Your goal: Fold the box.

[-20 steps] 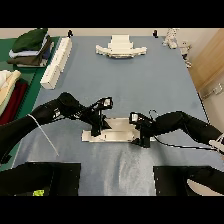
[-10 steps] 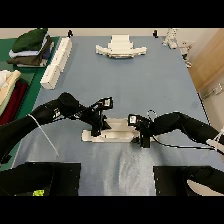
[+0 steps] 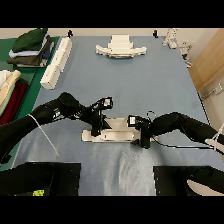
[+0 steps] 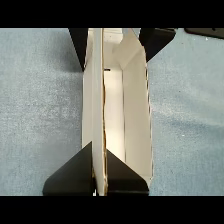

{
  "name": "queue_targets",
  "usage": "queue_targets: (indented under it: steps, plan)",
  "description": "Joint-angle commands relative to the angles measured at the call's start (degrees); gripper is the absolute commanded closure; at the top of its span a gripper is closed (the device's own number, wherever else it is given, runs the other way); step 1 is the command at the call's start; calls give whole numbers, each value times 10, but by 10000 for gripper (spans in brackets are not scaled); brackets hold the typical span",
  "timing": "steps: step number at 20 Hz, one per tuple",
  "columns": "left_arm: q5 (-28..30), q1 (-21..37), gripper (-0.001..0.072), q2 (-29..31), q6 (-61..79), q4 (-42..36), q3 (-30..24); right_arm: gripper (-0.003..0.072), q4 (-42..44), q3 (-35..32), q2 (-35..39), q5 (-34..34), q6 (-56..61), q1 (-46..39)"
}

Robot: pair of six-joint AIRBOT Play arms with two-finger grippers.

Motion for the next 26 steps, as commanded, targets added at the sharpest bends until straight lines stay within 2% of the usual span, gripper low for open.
queue_targets:
  steps: [1,2,3,7,9,15,20,22,26]
  plan:
    - [-1,0,697,0,0,0,0,49,2,0,0,2,0,0]
    - [-1,0,696,0,0,0,0,146,2,0,0,1,0,0]
    - [-1,0,696,0,0,0,0,177,3,0,0,0,0,0]
    - [-1,0,696,0,0,0,0,165,5,0,8,-2,0,0]
    - [-1,0,697,0,0,0,0,78,8,0,12,-2,0,0]
    - [0,0,697,0,0,0,0,79,20,0,10,0,0,8]
    - [-1,0,696,0,0,0,0,106,17,-1,-11,4,0,8]
    - [-1,0,696,0,0,0,0,188,9,-1,-14,4,0,8]
    - [-1,0,697,0,0,0,0,188,5,-1,-14,4,0,7]
